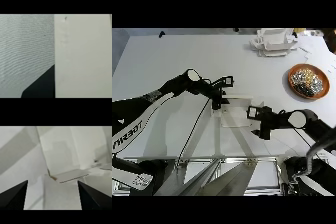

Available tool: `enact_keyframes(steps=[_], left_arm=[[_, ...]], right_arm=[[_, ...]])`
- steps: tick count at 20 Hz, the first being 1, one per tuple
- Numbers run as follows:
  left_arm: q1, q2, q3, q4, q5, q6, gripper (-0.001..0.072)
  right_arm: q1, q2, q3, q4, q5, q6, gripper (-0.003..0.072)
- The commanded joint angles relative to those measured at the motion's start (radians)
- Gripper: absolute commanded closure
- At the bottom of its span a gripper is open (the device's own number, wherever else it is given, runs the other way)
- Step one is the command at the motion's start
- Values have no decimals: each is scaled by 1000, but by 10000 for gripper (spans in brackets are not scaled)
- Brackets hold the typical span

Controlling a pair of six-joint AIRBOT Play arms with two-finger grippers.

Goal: Fold the box and place the chain.

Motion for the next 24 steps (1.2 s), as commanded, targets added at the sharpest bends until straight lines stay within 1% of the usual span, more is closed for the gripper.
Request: enact_keyframes(steps=[1, 2, 6, 9, 11, 17, 22, 24], left_arm=[[0, 0, 0, 0, 0, 0, 700], [0, 0, 0, 0, 1, 0, 700], [0, 0, 0, 0, 0, 0, 700], [0, 0, 0, 0, 0, 0, 700], [0, 0, 0, 0, 0, 0, 700], [0, 0, 0, 0, 1, 0, 700], [0, 0, 0, 0, 0, 0, 700], [0, 0, 0, 0, 0, 0, 700]], right_arm=[[53, -7, -124, -12, -197, -159, -11], [71, -7, -137, -12, -245, -158, -11], [99, -10, -140, -10, -374, -154, -10], [99, -32, -140, -8, -456, -149, -8], [99, -35, -139, -2, -497, -103, -8], [99, -19, -102, 0, -458, -102, -7], [98, -3, -92, 2, -458, -103, -7], [98, -3, -75, 1, -440, -103, -7]])
